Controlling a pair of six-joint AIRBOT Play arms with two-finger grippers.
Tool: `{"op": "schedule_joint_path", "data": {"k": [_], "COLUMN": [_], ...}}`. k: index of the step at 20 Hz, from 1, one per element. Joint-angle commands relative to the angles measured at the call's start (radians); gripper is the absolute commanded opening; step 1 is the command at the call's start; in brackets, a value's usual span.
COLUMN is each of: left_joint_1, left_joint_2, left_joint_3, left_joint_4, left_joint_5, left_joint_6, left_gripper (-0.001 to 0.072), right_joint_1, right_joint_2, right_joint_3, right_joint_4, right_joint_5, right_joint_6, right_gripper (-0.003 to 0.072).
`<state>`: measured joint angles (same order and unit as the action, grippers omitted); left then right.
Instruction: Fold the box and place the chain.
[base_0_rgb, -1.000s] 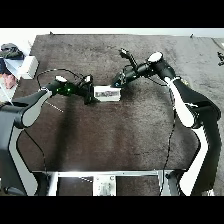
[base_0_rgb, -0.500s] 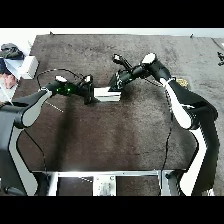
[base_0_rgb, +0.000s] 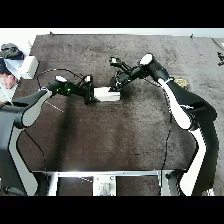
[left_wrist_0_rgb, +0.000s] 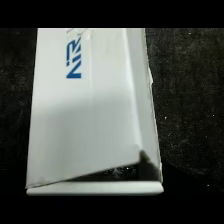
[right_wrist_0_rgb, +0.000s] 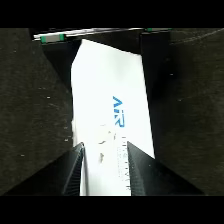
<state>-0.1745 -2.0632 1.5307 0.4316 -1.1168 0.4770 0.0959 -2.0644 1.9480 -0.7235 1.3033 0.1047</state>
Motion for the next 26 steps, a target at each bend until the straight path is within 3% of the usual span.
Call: {"op": "schedule_joint_path", "data": {"k": [1, 9, 11, 26], "left_joint_1": [0.001, 0.001, 0.001, 0.001], "left_joint_2": [0.001, 0.001, 0.001, 0.001], "left_joint_3": [0.001, 0.001, 0.001, 0.001], "left_joint_4": [0.002, 0.002, 0.002, 0.002], "left_joint_5": [-0.001, -0.001, -0.001, -0.001], "left_joint_6": [0.002, 0.002, 0.002, 0.002], "left_gripper": [0.0466, 0.0466, 0.0466, 0.0466], "right_joint_1": [0.000, 0.005, 0.005, 0.035], "right_joint_2": [0.020, 0.028, 0.028, 0.027], "right_joint_3": [0.001, 0.000, 0.000, -0.002], "right_joint_4": [0.013, -0.026, -0.042, -0.119], "right_joint_5": [-0.008, 0.013, 0.021, 0.007], "right_joint_6": [0.000, 0.011, 0.012, 0.054], "right_gripper": [0.0242, 0.0232, 0.0166, 0.0164]}}
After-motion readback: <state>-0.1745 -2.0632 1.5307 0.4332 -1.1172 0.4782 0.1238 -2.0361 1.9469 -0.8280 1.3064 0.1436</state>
